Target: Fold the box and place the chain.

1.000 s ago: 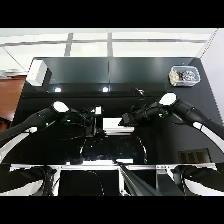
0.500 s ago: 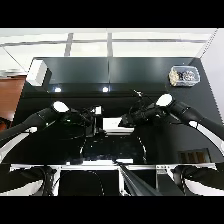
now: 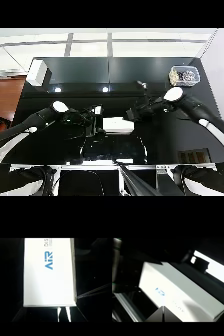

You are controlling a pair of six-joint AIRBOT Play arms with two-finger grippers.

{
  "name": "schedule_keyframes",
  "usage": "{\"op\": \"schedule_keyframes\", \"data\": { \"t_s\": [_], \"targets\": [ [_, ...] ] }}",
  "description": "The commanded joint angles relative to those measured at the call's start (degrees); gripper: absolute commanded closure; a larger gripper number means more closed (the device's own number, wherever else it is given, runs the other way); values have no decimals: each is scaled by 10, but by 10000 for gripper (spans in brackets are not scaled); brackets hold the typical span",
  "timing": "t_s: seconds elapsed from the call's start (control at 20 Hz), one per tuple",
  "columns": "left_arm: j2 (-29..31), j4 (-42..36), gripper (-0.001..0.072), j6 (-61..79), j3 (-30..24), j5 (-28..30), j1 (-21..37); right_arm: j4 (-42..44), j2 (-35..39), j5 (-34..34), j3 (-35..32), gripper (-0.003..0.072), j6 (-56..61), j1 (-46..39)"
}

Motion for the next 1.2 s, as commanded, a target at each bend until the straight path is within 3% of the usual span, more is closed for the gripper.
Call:
{"op": "schedule_keyframes", "data": {
  "t_s": [0.0, 0.2, 0.3, 0.4, 0.55, 0.65, 0.85, 1.15],
  "targets": [
    [20, 4, -11, -4, 0, 1, 0, 0, 69, 54, 12, 673, -6, -69],
    [83, 60, -7, -100, 17, -24, 0, -72, 129, 124, 11, 672, 3, -191],
    [106, 36, -7, -108, 37, -55, -5, -85, 136, 141, 11, 672, 7, -235],
    [101, 6, -4, -114, 59, -36, -29, -85, 136, 135, 11, 673, 7, -253],
    [43, 17, -3, -172, 107, 32, -87, -84, 136, 121, 11, 673, 6, -251],
    [-19, 19, -2, -250, 161, 33, -115, -85, 136, 119, 11, 672, 6, -251],
    [-99, 134, -3, -390, 250, -24, -138, -88, 136, 117, 11, 673, -2, -251],
    [-113, 140, -3, -391, 271, -66, -140, -89, 136, 113, 11, 672, -14, -251]
  ]
}}
